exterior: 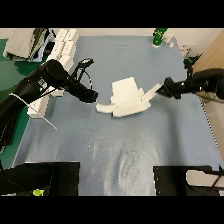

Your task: Fold the box.

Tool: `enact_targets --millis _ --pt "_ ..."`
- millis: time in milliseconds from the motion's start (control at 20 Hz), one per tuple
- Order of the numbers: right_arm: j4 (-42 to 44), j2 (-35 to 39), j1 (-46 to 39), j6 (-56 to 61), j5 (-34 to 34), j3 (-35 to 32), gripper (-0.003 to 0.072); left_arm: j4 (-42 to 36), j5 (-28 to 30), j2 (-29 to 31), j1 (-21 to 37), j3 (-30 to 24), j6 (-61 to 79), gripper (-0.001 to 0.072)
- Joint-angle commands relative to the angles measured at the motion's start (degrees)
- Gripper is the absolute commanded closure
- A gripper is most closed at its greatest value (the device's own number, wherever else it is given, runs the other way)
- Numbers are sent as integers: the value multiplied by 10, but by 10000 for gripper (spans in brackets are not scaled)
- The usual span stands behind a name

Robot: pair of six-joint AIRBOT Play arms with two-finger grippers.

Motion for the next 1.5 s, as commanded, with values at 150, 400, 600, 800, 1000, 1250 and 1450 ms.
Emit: enact_targets --millis 150,400,600,800,1000,1250,1450 --pt "-6 294 33 64 51 -321 687 0 0 0 0 1 0 697" --pt "-103 321 27 146 27 -349 244 0 0 0 0 1 0 697" --pt "-182 236 -2 146 3 -282 285 0 0 0 0 1 0 696" --pt "-180 111 -3 67 -33 -180 285 0 0 0 0 1 0 697" --pt "-157 23 -3 29 -71 -100 285 0 0 0 0 1 0 697" --pt "-64 -44 -3 -34 -116 -97 285 0 0 0 0 1 0 696" --pt "-44 -48 -1 -58 -124 -108 404 0 1 0 0 1 0 697"
